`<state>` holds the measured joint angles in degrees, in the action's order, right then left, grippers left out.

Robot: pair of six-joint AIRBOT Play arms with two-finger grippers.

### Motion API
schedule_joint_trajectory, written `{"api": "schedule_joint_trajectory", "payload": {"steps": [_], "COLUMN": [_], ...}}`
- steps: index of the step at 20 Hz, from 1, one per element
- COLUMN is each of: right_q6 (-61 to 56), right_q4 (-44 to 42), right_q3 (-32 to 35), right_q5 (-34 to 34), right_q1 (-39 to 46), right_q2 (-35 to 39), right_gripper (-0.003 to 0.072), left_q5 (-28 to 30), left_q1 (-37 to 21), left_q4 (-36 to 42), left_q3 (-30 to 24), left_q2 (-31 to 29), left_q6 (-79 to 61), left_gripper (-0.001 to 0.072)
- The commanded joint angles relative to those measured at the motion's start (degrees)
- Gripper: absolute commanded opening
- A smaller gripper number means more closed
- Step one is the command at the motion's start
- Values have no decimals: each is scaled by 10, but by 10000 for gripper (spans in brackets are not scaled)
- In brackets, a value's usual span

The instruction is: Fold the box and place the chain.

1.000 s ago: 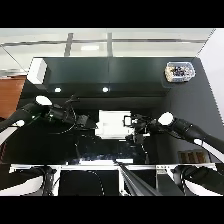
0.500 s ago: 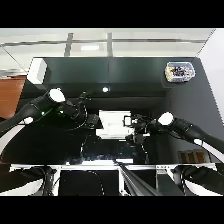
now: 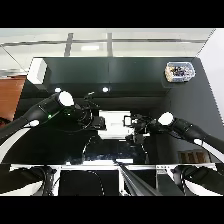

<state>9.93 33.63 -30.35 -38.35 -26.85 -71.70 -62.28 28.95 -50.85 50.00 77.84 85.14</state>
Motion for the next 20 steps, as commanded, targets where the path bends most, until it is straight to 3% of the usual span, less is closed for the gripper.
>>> {"api": "schedule_joint_trajectory", "payload": {"steps": [1,6,13,20], "right_q6": [0,0,0,0], "right_q4": [0,0,0,0], "right_q3": [0,0,0,0], "right_q5": [0,0,0,0], "right_q1": [-1,-1,-1,-1], "right_q2": [0,0,0,0], "right_gripper": [127,127,127,128], "left_q5": [23,23,23,37], "left_q1": [16,19,92,173], "left_q4": [-21,-45,-266,-341], "left_q3": [1,1,37,65], "left_q2": [0,0,2,30], "left_q6": [29,59,239,395], "left_gripper": [421,396,396,396]}}
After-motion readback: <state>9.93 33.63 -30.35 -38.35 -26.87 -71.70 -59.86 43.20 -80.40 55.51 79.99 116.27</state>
